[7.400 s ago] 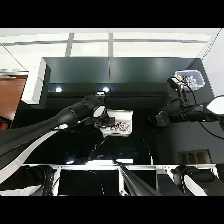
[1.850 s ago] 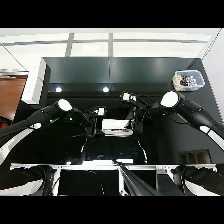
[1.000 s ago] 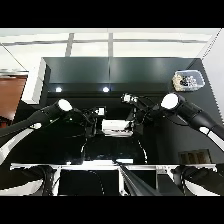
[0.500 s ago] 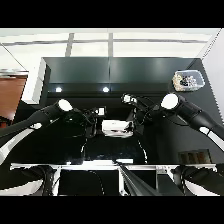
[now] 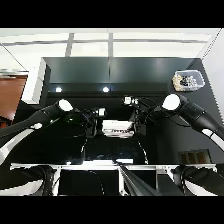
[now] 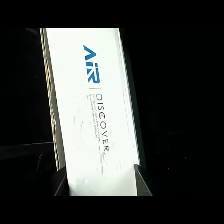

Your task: Fold the box and place the chain.

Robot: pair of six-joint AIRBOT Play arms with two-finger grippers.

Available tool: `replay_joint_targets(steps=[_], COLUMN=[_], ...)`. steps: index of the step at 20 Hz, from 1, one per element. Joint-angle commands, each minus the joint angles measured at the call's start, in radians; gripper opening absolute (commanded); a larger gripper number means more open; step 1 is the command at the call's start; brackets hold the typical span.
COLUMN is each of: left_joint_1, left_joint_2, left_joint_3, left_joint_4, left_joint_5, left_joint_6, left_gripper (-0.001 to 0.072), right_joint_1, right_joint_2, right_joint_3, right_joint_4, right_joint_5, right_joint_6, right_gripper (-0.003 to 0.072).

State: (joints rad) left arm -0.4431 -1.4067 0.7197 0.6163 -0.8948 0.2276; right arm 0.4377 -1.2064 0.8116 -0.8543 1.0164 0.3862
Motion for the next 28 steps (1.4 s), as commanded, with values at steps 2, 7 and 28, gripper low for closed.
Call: replay_joint_targets(steps=[2,7,28], left_joint_1=[0.001,0.001,0.001], left_joint_2=[0.0,0.0,0.0], left_joint_3=[0.001,0.001,0.001], left_joint_4=[0.0,0.0,0.0], left_joint_5=[0.001,0.001,0.002], left_joint_6=[0.0,0.0,0.0], left_gripper=[0.0347,0.0347,0.0347], right_joint_1=[0.0,0.0,0.001], right_joint_2=[0.007,0.051,0.064], right_joint_3=[0.001,0.009,0.005], right_joint_4=[0.009,0.009,0.006], right_joint_5=[-0.008,-0.008,0.018], right_joint_6=[0.003,0.003,0.007], right_gripper=[0.0446,0.0445,0.0167])
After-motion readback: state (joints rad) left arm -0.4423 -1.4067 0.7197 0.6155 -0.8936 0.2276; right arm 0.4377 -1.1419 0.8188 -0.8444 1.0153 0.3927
